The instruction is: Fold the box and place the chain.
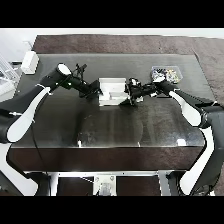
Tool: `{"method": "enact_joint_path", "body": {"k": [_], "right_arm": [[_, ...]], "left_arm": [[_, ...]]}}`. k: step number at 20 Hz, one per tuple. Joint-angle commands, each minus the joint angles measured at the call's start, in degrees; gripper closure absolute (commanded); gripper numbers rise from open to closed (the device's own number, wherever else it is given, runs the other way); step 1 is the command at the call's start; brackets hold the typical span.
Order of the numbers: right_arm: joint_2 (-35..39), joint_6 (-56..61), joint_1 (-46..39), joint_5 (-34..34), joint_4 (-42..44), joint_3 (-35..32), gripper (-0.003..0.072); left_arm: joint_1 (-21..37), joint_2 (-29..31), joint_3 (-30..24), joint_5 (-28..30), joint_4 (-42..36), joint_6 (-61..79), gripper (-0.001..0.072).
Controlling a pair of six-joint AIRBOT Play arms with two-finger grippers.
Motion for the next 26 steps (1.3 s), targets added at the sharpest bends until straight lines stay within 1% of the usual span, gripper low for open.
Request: {"method": "enact_joint_path", "body": {"k": [1, 2, 5, 9, 12, 19, 26], "right_arm": [[0.04, 0.02, 0.02, 0.0, 0.02, 0.02, 0.0171], [0.04, 0.02, 0.02, 0.0, 0.02, 0.02, 0.0171], [0.04, 0.02, 0.02, 0.0, 0.02, 0.02, 0.0171], [0.04, 0.02, 0.02, 0.0, 0.02, 0.02, 0.0171], [0.04, 0.02, 0.02, 0.0, 0.02, 0.02, 0.0171], [0.04, 0.02, 0.02, 0.0, 0.02, 0.02, 0.017], [0.04, 0.02, 0.02, 0.0, 0.02, 0.02, 0.0171]], "left_arm": [[-1.97, 0.0, 1.95, 1.31, 8.96, -6.47, 0.0343], [-2.16, 0.0, 3.13, 0.98, 11.1, -8.24, 0.0342], [-2.4, 0.0, 3.93, 0.66, 12.61, -11.1, 0.0342], [-5.16, 0.0, 3.98, 4.07, 19.21, -16.41, 0.0342], [-6.16, 0.0, 4.0, 6.16, 19.56, -17.09, 0.0342], [-8.76, -0.24, 4.0, 7.82, 22.75, -18.99, 0.0342], [-10.49, -1.31, 4.0, 8.22, 29.2, -22.18, 0.0342]]}}
